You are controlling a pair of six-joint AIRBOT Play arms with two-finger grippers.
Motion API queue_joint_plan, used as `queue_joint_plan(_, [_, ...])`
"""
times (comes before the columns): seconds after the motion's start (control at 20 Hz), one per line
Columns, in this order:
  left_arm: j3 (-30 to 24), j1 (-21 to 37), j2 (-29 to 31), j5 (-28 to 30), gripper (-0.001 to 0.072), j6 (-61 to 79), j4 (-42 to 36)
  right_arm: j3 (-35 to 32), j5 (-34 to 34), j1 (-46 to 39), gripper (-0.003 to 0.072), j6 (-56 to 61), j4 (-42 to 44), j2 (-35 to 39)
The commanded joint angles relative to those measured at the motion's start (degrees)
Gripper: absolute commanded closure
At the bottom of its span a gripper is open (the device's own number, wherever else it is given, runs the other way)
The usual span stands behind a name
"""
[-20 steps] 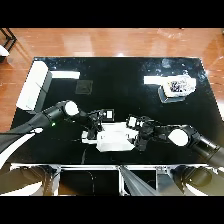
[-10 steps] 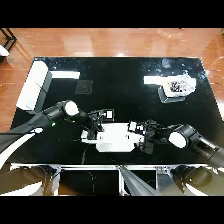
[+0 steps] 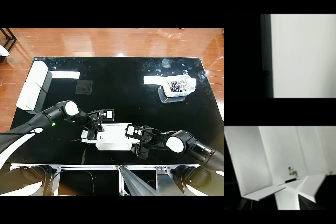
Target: Fold the box and place the chain.
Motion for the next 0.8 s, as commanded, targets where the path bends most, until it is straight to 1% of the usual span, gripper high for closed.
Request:
queue_joint_plan(0.0, [-0.02, -0.02, -0.04, 0.04, 0.0687, 0.00, 0.00, -0.15, -5.57, 0.57, -0.0005, 0.28, 1.27, -0.04])
queue_joint_plan(0.2, [-0.02, -0.02, -0.04, 0.04, 0.0687, 0.00, -0.02, -0.13, -5.57, 0.57, -0.0005, 0.96, 1.16, 0.07])
queue_joint_plan(0.5, [-0.02, -0.02, -0.04, 0.02, 0.0687, 0.00, -0.02, 0.02, -5.57, 0.57, -0.0005, 5.18, 1.16, 0.20])
queue_joint_plan(0.75, [-0.02, -0.02, -0.04, 0.04, 0.0687, 0.00, -0.02, 2.03, -2.21, 0.66, -0.0005, 5.18, 1.68, 0.24])
